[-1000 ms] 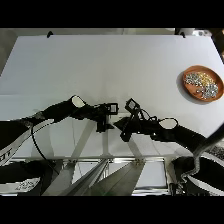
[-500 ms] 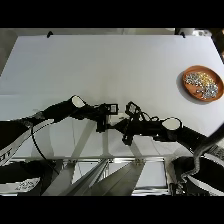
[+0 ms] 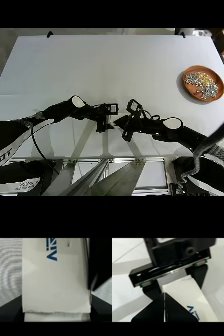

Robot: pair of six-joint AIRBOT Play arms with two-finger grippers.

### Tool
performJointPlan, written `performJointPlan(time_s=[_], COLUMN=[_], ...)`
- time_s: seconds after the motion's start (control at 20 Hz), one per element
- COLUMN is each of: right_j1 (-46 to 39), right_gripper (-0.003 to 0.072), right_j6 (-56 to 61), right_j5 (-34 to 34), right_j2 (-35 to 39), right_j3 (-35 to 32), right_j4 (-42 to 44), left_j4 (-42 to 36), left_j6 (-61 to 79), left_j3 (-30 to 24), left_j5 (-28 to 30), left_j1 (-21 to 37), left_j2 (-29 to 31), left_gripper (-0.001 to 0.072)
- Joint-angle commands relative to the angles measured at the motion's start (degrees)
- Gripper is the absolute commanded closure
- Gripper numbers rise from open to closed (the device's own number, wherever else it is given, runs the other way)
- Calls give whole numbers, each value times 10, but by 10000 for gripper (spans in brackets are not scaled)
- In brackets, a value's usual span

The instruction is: Fold the box and place the chain.

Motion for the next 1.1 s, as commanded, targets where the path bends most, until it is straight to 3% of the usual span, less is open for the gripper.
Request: performJointPlan(time_s=[0.0,0.45,0.6,1.05], right_j1=[0,0,0,0], right_gripper=[673,673,673,673], right_j6=[-3,8,9,-7], right_j5=[-39,-3,-10,-45], right_j2=[-7,-37,-37,-12], right_j3=[0,-24,-50,-47], right_j4=[7,-26,-24,-8], left_j4=[0,0,0,0], left_j6=[0,0,0,0], left_j3=[0,0,0,0], left_j5=[0,0,0,0], left_j1=[0,0,0,0], left_j2=[0,0,0,0], left_gripper=[322,322,322,322])
